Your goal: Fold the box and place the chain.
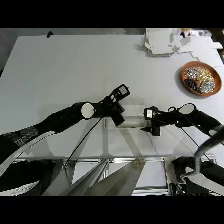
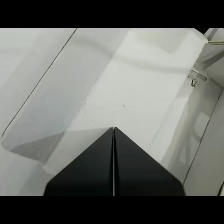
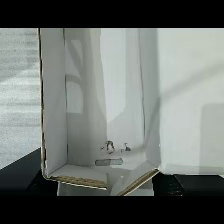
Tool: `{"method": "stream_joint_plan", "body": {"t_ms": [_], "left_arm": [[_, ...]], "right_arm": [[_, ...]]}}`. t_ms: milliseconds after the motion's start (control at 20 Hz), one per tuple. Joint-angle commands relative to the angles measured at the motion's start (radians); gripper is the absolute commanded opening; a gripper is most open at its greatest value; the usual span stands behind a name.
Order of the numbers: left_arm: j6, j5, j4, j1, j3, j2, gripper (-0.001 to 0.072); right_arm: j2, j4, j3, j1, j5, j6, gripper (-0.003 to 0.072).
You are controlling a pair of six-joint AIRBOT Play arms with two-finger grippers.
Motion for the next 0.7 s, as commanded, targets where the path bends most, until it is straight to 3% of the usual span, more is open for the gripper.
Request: {"method": "stream_joint_plan", "body": {"t_ms": [0,200,450,550,650], "left_arm": [[0.001,-0.076,0.076,0.000,0.000,0.016,0.0004],[-0.081,-0.168,0.242,0.023,0.000,0.114,0.0004],[-0.177,-0.370,0.532,0.029,0.000,0.256,0.0006],[-0.128,-0.435,0.517,0.042,-0.014,0.254,0.0008],[-0.016,-0.418,0.447,0.056,-0.060,0.239,0.0008]], "right_arm": [[0.000,0.000,0.000,0.000,0.000,0.000,0.0471],[0.000,0.000,0.000,0.000,0.000,0.000,0.0471],[0.000,0.000,0.000,0.000,0.000,0.000,0.0471],[0.000,0.000,0.000,0.000,0.000,0.000,0.0471],[0.000,0.000,0.000,0.000,0.000,0.000,0.0471]]}}
